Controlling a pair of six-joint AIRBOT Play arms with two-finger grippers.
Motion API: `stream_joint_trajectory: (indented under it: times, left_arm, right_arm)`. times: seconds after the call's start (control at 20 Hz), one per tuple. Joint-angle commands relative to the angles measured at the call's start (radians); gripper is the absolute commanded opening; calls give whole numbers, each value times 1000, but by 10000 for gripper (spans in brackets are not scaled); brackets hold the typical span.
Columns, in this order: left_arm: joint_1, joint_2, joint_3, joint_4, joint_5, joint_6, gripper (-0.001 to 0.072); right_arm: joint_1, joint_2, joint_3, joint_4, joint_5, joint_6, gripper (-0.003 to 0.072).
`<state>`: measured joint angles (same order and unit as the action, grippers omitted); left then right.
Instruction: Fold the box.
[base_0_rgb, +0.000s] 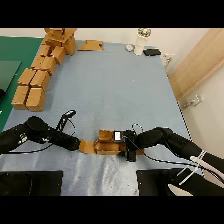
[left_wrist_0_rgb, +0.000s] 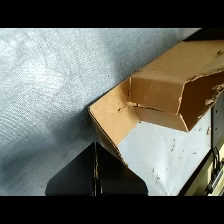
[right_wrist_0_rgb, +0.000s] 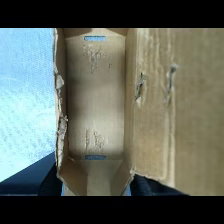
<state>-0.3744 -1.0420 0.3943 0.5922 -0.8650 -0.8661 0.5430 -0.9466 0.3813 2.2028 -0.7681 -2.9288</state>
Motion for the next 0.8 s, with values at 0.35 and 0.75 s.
stream_joint_trajectory:
  times: [0.35,0.75]
  left_arm:
    - [-31,-63,0,-14,13,18,9]
    - [-79,-59,60,-10,-54,12,9]
  right_arm:
    - [0,1,0,0,0,0,502]
    - [0,1,0,0,0,0,502]
